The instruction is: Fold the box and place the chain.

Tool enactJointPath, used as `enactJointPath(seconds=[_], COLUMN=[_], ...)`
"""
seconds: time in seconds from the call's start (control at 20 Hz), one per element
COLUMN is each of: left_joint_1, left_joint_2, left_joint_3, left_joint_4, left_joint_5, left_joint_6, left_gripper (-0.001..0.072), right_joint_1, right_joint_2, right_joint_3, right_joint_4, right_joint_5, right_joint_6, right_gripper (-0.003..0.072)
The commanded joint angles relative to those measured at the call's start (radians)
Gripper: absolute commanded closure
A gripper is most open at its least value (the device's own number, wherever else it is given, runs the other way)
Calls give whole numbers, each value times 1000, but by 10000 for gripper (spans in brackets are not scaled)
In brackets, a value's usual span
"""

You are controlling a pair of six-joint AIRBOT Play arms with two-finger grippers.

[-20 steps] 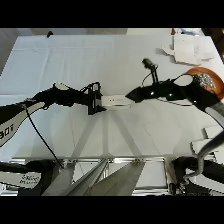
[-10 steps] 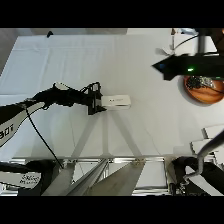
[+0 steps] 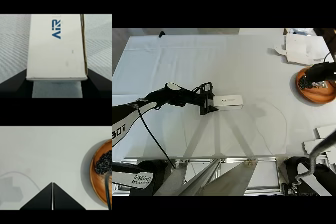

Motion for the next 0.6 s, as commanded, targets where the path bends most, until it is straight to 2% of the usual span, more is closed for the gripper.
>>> enactJointPath(seconds=[0.0, 0.55], left_joint_1=[0, 0], left_joint_2=[0, 0], left_joint_3=[0, 0], left_joint_4=[0, 0], left_joint_5=[0, -4], left_joint_6=[0, 0], left_gripper=[554, 554], right_joint_1=[-11, -11], right_joint_2=[2, 2], right_joint_3=[1, 1], right_joint_4=[-37, -37], right_joint_5=[37, 31], right_joint_6=[31, 29], right_gripper=[672, 672])
